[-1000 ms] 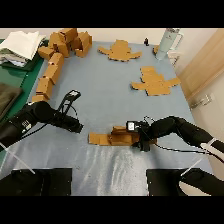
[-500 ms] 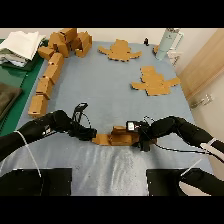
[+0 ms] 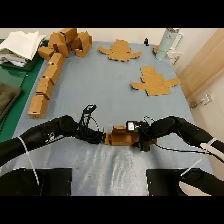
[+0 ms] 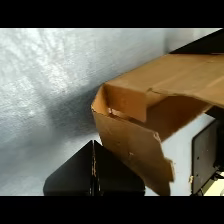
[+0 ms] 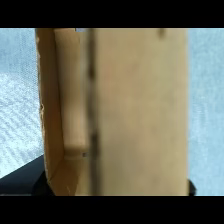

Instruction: Fold the box.

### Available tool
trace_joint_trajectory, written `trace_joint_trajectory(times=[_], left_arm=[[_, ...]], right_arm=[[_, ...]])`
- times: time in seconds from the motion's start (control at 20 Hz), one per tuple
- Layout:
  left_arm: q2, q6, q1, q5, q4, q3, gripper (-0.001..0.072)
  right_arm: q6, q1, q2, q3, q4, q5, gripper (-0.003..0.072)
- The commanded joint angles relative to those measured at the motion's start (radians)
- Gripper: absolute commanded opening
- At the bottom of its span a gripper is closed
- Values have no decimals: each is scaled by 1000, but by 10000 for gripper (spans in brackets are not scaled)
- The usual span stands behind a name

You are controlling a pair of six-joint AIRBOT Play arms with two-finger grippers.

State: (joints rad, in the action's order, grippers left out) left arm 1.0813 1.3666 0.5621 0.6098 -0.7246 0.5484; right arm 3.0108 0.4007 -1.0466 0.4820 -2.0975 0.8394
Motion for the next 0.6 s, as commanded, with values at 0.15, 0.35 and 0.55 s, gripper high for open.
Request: trace_joint_trajectory(times=[0.15, 0.35, 0.55], left_arm=[[-50, -16, 22, -48, 27, 16, 18], [-47, -15, 22, -80, 42, 16, 19], [-47, -13, 22, -82, 52, 19, 357]], right_arm=[[0, 0, 1, 1, 0, 0, 512], [0, 0, 1, 1, 0, 0, 512], [0, 0, 1, 0, 0, 0, 512]])
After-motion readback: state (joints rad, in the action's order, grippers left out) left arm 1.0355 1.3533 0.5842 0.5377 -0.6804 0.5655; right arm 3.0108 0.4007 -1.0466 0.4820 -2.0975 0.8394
